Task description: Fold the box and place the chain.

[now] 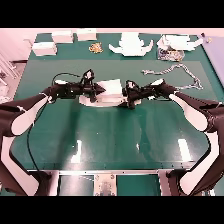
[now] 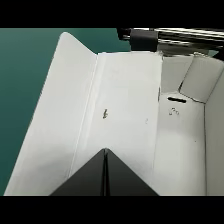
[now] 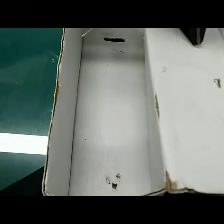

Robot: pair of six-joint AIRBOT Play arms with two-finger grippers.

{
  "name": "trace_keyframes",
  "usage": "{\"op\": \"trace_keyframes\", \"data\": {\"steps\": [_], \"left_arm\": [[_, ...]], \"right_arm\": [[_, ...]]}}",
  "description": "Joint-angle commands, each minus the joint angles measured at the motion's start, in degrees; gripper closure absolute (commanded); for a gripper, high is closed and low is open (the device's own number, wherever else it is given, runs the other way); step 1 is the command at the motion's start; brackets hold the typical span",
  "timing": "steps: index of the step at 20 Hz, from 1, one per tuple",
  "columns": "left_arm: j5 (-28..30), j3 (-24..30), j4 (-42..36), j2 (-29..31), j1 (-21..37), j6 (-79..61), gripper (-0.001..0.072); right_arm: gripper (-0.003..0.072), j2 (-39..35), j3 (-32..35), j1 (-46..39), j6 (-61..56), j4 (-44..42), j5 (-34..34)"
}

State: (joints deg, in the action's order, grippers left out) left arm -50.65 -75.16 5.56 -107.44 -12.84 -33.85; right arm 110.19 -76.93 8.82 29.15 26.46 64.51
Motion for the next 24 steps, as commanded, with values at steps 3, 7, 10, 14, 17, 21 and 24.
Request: {"op": "trace_keyframes", "data": {"steps": [3, 7, 10, 14, 17, 21, 24], "left_arm": [[-6.2, -4.4, 0.2, 1.0, 0.0, 0.3, 0.069], [-7.4, -4.4, 3.5, 7.3, 2.2, 2.5, 0.0268], [-12.9, -4.4, 9.2, 11.0, 5.7, 6.5, 0.0268], [-17.4, -4.0, 20.9, 11.6, 9.2, 15.7, 0.0194], [-17.3, -3.8, 29.6, 11.0, 8.8, 20.4, 0.0057], [-16.2, -3.8, 34.9, 9.9, 8.0, 23.5, 0.0057], [-16.2, -3.8, 35.3, 8.2, 7.1, 23.7, 0.0055]], "right_arm": [[0.0103, 0.0, 0.0, 0.1, 0.0, 0.0, 0.1], [0.0103, 0.0, 0.0, 0.0, 0.0, 0.0, 0.1], [0.0103, 0.0, 0.0, 0.1, 0.0, 0.0, 0.1], [0.0103, 0.0, 0.0, 0.1, 0.0, 0.0, 0.1], [0.0103, 0.0, 0.0, 0.1, 0.0, 0.0, 0.1], [0.0103, 0.0, 0.0, 0.0, 0.0, 0.0, 0.1], [0.0103, 0.0, 0.0, 0.1, 0.0, 0.0, 0.1]]}}
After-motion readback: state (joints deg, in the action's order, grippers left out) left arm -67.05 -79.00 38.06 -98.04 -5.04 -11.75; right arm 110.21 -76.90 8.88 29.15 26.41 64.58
